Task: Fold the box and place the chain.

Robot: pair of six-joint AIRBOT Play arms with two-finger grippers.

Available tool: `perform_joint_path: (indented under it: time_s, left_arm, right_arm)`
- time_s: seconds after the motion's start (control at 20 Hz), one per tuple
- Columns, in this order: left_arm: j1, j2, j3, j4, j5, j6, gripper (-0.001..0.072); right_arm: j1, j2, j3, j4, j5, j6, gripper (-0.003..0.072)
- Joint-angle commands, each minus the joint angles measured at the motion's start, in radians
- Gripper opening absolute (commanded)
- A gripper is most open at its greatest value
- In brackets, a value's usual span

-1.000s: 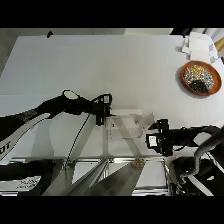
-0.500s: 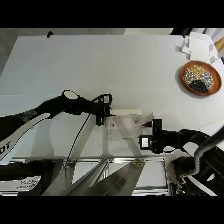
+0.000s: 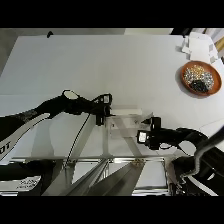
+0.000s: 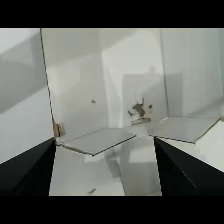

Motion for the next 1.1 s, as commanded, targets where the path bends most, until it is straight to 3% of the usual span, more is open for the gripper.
perform_joint_path:
  time_s: [0.0, 0.45, 0.7, 0.95, 1.05]
  left_arm:
    - [0.000, 0.000, 0.000, 0.000, 0.000, 0.000, 0.0009]
    - [0.000, 0.000, 0.000, 0.000, 0.000, 0.000, 0.0009]
    - [0.000, 0.000, 0.000, 0.000, 0.000, 0.000, 0.0009]
    - [0.000, 0.000, 0.000, 0.000, 0.000, 0.000, 0.0009]
    - [0.000, 0.000, 0.000, 0.000, 0.000, 0.000, 0.0009]
  right_arm:
    - [0.001, -0.004, 0.000, 0.005, -0.059, 0.047, 0.0668]
    - [-0.086, -0.006, 0.066, 0.005, -0.049, 0.038, 0.0666]
    - [-0.128, -0.084, 0.095, 0.125, -0.016, -0.114, 0.0667]
    - [-0.208, -0.145, 0.136, 0.149, 0.034, -0.156, 0.0669]
    - [-0.230, -0.158, 0.137, 0.243, 0.063, -0.266, 0.0669]
